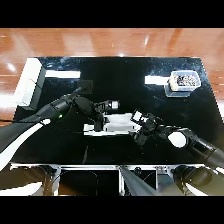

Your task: Fold the box and place the chain.

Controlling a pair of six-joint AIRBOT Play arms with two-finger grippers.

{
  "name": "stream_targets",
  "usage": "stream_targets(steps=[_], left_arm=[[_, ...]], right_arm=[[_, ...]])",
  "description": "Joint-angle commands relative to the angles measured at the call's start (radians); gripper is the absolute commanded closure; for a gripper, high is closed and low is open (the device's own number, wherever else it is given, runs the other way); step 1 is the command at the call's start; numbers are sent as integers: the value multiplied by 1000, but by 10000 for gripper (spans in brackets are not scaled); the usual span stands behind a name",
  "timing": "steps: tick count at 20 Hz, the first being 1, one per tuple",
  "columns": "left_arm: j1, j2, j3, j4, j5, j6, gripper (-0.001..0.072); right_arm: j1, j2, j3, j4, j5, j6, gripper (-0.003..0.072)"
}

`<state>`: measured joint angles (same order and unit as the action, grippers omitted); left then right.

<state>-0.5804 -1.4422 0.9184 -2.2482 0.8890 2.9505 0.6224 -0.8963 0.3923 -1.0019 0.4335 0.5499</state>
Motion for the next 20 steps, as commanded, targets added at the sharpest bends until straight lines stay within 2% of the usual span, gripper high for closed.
stream_targets(steps=[1,6,10,20], left_arm=[[1,0,1,8,1,0,686],[1,0,1,8,1,0,685],[1,0,1,11,5,-26,685],[1,0,1,45,5,-26,685]], right_arm=[[1,0,0,-1,-27,-1,-23],[-23,0,0,-5,-26,-6,-23],[-24,0,1,-5,37,-134,-23],[-55,3,26,-4,68,-237,-23]])
